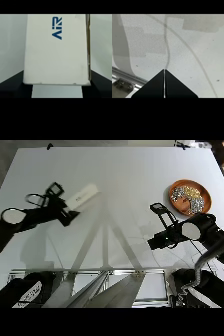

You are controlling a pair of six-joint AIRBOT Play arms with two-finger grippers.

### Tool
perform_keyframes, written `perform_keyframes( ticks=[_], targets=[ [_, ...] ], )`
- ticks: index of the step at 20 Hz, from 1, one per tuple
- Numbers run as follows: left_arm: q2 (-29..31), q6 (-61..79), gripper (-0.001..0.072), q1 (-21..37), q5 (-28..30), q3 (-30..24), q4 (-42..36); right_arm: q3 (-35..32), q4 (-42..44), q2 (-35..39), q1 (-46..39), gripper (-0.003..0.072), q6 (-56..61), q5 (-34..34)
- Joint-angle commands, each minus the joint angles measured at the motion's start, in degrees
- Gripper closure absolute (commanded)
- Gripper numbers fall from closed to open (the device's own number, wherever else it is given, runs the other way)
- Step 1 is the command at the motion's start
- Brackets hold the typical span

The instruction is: Fold the box and place the chain.

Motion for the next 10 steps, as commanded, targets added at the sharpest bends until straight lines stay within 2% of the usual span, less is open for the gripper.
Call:
perform_keyframes(
  ticks=[1, 4, 6, 10],
  targets=[
    [5.4, -23.1, 0.0703, 12.2, 0.0, 0.1, 17.6, 0.0, 0.2, 0.1, 0.0, 0.0675, 0.0, -0.2],
    [5.0, -32.5, 0.0703, 20.3, -5.0, 0.0, 28.0, 0.0, 0.2, 0.1, 0.0, 0.0675, 0.0, -1.7],
    [4.3, -36.5, 0.0703, 23.7, -7.5, 0.0, 31.5, 0.0, 0.5, 0.1, 0.0, 0.0675, 0.0, -3.2],
    [1.0, -37.5, 0.0703, 25.3, -10.2, 0.0, 33.7, 0.0, 1.0, 0.1, 0.0, 0.0675, 0.0, -4.4]
  ],
)
